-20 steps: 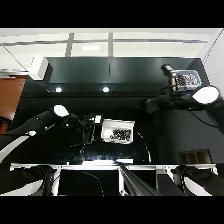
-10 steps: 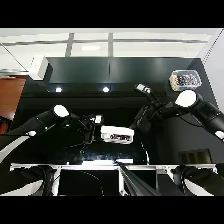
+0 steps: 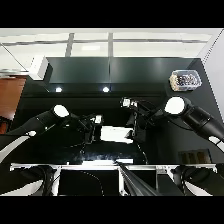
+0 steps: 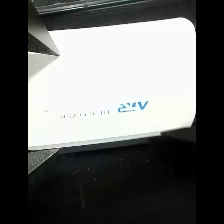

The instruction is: Fold the box and place the chain.

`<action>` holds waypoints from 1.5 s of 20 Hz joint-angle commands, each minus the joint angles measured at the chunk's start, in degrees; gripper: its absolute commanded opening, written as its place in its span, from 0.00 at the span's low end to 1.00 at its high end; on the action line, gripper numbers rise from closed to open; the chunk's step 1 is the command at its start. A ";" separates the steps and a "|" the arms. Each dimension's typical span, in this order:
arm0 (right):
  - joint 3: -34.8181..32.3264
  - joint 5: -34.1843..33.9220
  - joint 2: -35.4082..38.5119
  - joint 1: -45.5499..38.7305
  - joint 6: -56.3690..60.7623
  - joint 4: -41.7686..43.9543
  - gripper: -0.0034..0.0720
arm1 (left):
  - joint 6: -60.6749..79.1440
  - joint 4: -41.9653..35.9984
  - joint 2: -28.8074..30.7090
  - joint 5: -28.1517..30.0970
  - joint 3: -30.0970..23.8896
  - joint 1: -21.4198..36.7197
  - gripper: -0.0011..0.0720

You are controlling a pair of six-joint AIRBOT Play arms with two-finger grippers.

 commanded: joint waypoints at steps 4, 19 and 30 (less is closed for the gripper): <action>-0.04 -1.86 -0.07 2.47 -0.39 -3.43 0.96 | 0.02 0.00 -0.04 0.13 -0.02 0.00 0.59; -0.22 -2.62 -0.09 3.93 -0.35 -3.80 0.34 | 0.02 0.02 -0.04 0.13 -0.02 0.00 0.59; -1.66 -3.65 -0.20 4.26 -0.37 -3.96 0.34 | 0.04 0.02 -0.04 0.13 -0.02 -0.02 0.59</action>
